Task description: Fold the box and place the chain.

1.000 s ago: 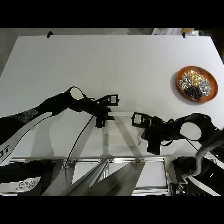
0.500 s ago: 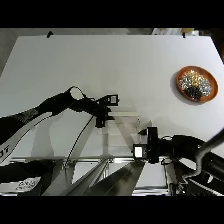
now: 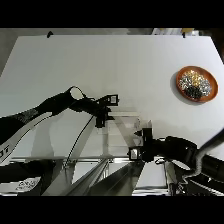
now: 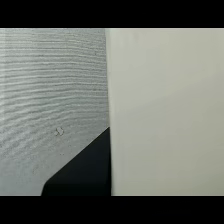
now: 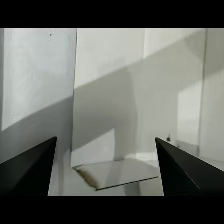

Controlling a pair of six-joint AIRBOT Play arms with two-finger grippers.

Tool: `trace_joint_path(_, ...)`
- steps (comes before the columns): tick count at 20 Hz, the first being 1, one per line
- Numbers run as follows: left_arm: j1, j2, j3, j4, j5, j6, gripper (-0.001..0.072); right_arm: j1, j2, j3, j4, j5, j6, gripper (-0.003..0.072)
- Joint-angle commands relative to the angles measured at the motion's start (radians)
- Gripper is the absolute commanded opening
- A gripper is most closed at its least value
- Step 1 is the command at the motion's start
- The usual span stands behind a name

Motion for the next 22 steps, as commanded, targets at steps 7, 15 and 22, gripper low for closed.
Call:
trace_joint_path(7, -0.001, 0.0, -0.001, 0.0, 0.0, 0.0, 0.001, -0.144, -0.022, 0.063, -0.006, -0.01, 0.006, 0.069)
trace_joint_path(15, -0.001, 0.0, -0.001, 0.0, 0.0, 0.0, 0.001, -0.273, -0.022, 0.145, 0.143, 0.083, -0.168, 0.069)
trace_joint_path(22, -0.001, 0.0, -0.001, 0.0, 0.0, 0.0, 0.001, -0.417, -0.041, 0.145, 0.394, 0.117, -0.416, 0.069)
